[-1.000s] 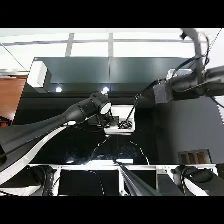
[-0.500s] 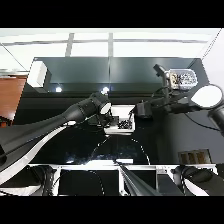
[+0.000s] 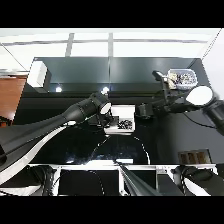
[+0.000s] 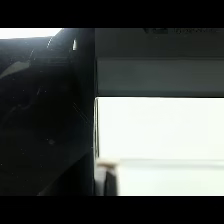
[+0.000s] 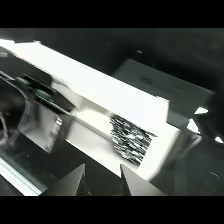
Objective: Fold the box and place the chain.
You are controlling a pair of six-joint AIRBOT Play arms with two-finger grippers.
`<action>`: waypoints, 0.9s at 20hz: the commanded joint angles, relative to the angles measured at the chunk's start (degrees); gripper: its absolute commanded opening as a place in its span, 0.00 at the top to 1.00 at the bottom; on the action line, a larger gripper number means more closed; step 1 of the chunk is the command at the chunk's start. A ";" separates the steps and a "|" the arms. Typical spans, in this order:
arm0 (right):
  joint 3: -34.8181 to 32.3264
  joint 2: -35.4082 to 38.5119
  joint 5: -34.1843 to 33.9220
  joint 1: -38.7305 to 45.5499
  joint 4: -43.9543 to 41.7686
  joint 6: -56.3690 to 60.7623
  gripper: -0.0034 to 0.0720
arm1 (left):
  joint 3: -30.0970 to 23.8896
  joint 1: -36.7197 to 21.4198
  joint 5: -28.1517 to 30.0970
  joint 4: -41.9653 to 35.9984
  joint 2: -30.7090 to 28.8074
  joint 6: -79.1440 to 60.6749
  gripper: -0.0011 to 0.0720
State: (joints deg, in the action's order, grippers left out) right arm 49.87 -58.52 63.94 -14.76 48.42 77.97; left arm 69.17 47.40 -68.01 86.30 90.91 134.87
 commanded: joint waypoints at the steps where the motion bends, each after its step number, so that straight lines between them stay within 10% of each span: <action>1: 1.31 3.04 6.97 8.90 3.37 -2.38 0.59 | 0.02 -0.04 -0.33 -0.02 -0.02 -0.02 0.95; 14: 1.27 5.75 9.73 17.27 7.15 -7.13 0.59 | 2.38 -0.39 -2.38 0.13 -0.61 -1.73 0.94; 16: 1.27 5.75 9.73 17.27 7.15 -7.15 0.59 | 3.19 -0.39 -1.66 -0.07 -0.66 -1.75 0.37; 18: 1.27 5.75 9.81 17.27 7.19 -7.13 0.59 | 4.76 -0.39 -3.30 0.17 -1.09 -2.64 0.25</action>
State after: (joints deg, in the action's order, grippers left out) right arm 51.11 -52.80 73.65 2.37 55.48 70.94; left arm 72.36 47.05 -70.22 86.32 90.24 133.19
